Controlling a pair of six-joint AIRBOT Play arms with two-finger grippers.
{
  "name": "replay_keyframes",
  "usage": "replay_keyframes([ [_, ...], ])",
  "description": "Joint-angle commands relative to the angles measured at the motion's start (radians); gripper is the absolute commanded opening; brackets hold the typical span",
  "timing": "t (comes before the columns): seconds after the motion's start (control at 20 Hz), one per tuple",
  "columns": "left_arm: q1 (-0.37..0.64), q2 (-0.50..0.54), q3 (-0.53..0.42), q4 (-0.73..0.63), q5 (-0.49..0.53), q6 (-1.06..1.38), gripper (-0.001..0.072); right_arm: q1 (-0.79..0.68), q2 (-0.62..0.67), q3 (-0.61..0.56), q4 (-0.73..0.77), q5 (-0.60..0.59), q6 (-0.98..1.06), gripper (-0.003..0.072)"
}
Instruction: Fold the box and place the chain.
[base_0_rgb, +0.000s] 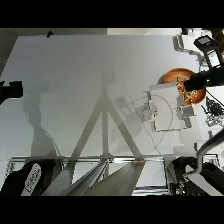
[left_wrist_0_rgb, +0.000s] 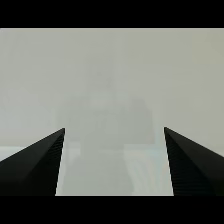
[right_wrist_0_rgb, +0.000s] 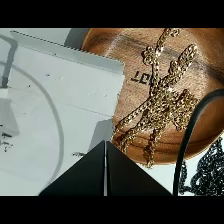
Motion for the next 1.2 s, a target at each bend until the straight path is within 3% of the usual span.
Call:
replay_keyframes([
  [0.0,0.001,0.001,0.0,0.0,0.0,0.0,0.0693,0.0,0.001,0.001,0.015,0.014,0.059,0.0336],
  [0.05,0.001,0.001,0.0,0.0,0.0,0.0,0.0693,0.0,0.0,0.001,0.013,0.017,0.069,0.0537],
  [0.1,0.001,0.001,0.0,0.0,0.0,0.0,0.0693,0.0,-0.001,0.001,0.01,0.026,0.069,0.0552],
  [0.55,0.001,0.001,0.0,0.0,0.0,0.0,0.0693,0.0,-0.127,0.0,-0.239,0.374,0.212,0.0536],
  [0.85,0.001,0.0,0.0,0.0,0.0,0.0,0.0693,0.0,-0.25,0.0,-0.242,0.444,0.31,0.0517],
  [1.05,0.001,0.0,0.0,0.0,0.0,0.0,0.0693,0.028,-0.327,0.0,-0.251,0.423,0.341,0.05],
  [1.15,0.001,0.001,0.0,0.0,0.0,0.0,0.0693,0.047,-0.359,0.0,-0.301,0.405,0.377,0.0449],
])
